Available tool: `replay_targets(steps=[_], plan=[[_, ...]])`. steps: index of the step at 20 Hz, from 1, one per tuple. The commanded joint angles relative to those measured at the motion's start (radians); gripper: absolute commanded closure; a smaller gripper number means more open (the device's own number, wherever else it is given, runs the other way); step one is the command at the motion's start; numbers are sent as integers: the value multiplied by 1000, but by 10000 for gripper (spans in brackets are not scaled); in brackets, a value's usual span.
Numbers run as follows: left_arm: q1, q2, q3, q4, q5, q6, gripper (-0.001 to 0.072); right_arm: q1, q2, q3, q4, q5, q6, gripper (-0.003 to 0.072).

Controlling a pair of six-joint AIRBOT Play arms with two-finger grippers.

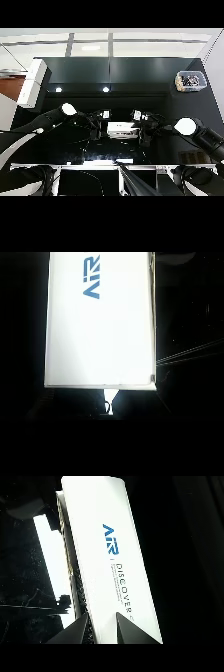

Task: Fold the box and place the chain.

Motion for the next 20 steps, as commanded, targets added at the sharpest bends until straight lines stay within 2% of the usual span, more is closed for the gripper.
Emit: replay_targets(steps=[1, 13, 20], plan=[[0, -1, 0, 0, 2, 0, 339, 1, 0, 0, 1, 0, 0, 474], [0, -1, 0, 0, 2, 0, 339, 1, 0, 0, 11, -1, 2, 473], [0, -1, 0, 0, 2, 0, 338, 1, 0, 0, 22, -3, 75, 473]])
